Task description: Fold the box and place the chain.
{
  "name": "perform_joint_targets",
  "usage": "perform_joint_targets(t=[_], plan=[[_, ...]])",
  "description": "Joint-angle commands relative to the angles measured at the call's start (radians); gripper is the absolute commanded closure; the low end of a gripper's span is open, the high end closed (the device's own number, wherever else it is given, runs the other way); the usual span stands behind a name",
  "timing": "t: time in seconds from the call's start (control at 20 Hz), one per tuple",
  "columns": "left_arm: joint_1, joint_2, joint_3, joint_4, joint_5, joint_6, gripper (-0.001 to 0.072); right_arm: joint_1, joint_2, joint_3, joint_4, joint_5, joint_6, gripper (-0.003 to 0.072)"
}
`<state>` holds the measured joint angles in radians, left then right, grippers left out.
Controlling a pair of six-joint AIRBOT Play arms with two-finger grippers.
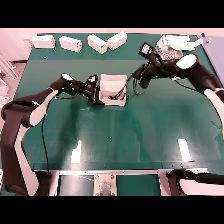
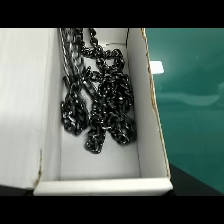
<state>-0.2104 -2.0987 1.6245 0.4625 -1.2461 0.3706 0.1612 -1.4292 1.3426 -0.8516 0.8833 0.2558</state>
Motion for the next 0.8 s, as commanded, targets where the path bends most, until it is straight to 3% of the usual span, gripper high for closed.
perform_joint_targets(t=[0.0, 0.2, 0.75], plan=[[0.000, 0.001, 0.001, 0.000, -0.001, 0.000, 0.0363, 0.035, 0.111, 0.001, 0.006, -0.023, 0.025, 0.0672], [0.000, 0.001, 0.001, 0.000, -0.002, 0.000, 0.0363, 0.088, 0.156, 0.031, 0.005, -0.050, 0.068, 0.0672], [0.000, 0.001, 0.001, 0.000, -0.002, 0.000, 0.0363, 0.204, 0.121, 0.061, 0.006, -0.116, 0.112, 0.0672]])
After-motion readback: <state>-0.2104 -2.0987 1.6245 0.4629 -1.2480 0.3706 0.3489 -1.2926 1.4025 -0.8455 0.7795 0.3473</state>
